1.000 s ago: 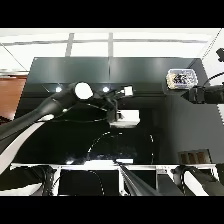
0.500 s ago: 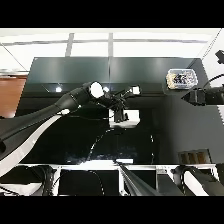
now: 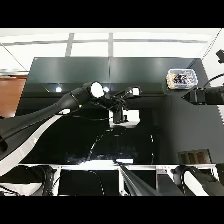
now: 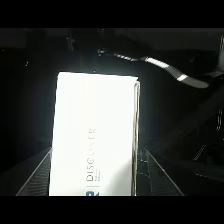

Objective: Fold the box and place the chain.

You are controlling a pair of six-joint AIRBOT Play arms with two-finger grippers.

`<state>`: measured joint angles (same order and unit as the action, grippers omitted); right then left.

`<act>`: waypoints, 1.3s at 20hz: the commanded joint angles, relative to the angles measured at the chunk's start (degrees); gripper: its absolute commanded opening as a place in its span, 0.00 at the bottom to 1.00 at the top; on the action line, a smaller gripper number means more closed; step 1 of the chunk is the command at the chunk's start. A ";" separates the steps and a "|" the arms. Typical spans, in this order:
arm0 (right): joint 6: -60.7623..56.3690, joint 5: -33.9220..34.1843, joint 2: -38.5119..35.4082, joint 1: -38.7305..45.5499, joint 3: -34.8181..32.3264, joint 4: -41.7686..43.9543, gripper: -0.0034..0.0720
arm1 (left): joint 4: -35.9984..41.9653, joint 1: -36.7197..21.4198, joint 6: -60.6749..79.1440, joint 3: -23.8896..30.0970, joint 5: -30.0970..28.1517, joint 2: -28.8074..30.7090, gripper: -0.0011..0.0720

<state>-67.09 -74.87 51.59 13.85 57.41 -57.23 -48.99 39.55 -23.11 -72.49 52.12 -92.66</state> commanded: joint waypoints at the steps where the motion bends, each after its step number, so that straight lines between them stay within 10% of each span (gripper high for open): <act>1: 0.02 0.11 -0.04 0.02 0.07 0.00 0.07 | -0.02 -0.04 -0.04 -0.07 0.17 -0.09 0.98; 12: 0.04 0.13 -0.04 0.02 0.07 0.00 0.06 | -0.46 0.02 0.37 -0.07 0.22 -1.66 0.98; 20: 0.02 0.50 -0.04 0.02 0.07 0.00 0.07 | -14.58 5.18 0.26 -0.04 -2.05 -3.19 0.98; 21: 0.02 0.52 -0.04 0.02 0.07 0.00 0.07 | -16.02 5.18 -1.25 -0.07 -3.26 -3.15 0.91; 23: 0.02 0.52 -0.04 0.02 0.07 0.00 0.06 | -24.72 4.85 -8.74 -1.01 -3.32 -2.32 0.33; 26: 0.02 0.74 -0.04 0.02 0.07 0.00 0.06 | -34.58 -0.07 -20.61 -3.58 -0.57 -0.17 0.28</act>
<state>-67.05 -74.32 51.59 13.85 57.41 -57.25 -73.30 42.44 -33.43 -74.30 50.04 -94.21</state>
